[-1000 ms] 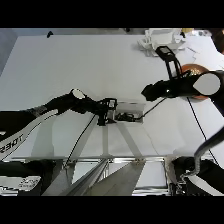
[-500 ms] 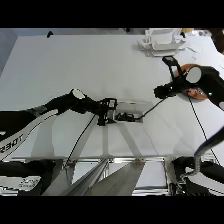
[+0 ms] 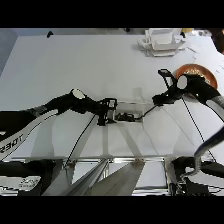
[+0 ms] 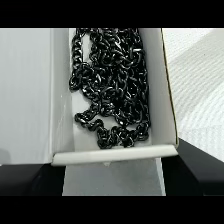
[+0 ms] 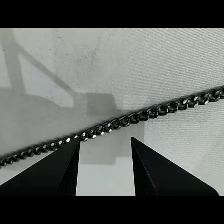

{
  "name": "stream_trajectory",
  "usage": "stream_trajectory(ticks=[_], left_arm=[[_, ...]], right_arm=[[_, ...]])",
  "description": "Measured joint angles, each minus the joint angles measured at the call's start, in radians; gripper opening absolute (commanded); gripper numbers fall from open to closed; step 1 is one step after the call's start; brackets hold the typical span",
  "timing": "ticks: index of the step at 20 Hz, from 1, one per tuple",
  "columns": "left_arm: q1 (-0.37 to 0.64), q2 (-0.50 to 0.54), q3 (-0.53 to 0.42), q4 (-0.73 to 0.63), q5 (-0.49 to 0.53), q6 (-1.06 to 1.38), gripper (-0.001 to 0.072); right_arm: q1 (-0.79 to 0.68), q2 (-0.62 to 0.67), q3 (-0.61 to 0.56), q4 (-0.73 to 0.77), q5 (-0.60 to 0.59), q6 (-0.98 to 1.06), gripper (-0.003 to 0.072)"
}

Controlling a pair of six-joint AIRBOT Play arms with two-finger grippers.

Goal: Fold the box and place the chain.

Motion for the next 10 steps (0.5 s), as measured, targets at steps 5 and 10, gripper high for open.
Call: stream_trajectory(ticks=[5,10], left_arm=[[0.0,0.0,0.0,0.0,0.0,0.0,0.0209],[0.0,0.0,0.0,0.0,0.0,0.0,0.0209]], right_arm=[[0.0,-0.02,-0.008,-0.01,-0.027,0.01,0.0214],[0.0,-0.041,-0.009,-0.013,-0.017,0.013,0.0018]])
